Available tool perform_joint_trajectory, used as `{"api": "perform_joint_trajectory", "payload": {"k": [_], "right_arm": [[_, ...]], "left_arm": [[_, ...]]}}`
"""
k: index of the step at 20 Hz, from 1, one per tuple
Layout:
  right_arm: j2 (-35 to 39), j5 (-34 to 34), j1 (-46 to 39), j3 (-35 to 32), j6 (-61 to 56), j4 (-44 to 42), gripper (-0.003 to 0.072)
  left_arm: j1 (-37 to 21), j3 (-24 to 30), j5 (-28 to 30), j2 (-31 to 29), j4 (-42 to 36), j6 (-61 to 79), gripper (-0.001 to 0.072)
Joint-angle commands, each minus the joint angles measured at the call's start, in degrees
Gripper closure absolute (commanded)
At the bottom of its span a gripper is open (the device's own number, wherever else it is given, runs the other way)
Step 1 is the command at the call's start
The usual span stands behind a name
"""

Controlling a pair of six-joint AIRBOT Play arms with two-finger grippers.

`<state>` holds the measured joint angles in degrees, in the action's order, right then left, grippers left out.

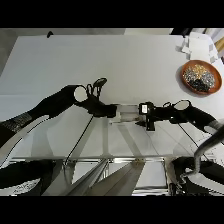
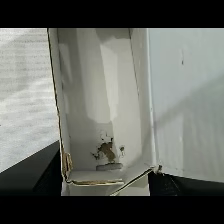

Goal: Fold the box and place the chain.

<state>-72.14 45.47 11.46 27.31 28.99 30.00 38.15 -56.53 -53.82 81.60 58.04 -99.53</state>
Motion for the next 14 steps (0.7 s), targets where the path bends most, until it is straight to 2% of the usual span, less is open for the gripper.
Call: {"api": "perform_joint_trajectory", "payload": {"k": [1, 6, 11, 14], "right_arm": [[0.0, 0.0, 0.0, 0.0, 0.0, 0.0, 0.0285], [0.0, 0.0, 0.0, 0.0, 0.0, 0.0, 0.0285], [0.0, 0.0, 0.0, 0.0, 0.0, 0.0, 0.0285], [0.0, 0.0, 0.0, 0.0, 0.0, 0.0, 0.0285]], "left_arm": [[0.5, -3.2, -3.7, 0.1, 4.4, -5.6, 0.0256], [0.5, -7.0, -6.8, 0.1, 5.2, -10.5, 0.0257], [0.5, -7.1, -11.6, 0.0, 8.9, -14.5, 0.0257], [0.5, -7.1, -11.4, 0.0, 8.2, -14.6, 0.0256]]}}
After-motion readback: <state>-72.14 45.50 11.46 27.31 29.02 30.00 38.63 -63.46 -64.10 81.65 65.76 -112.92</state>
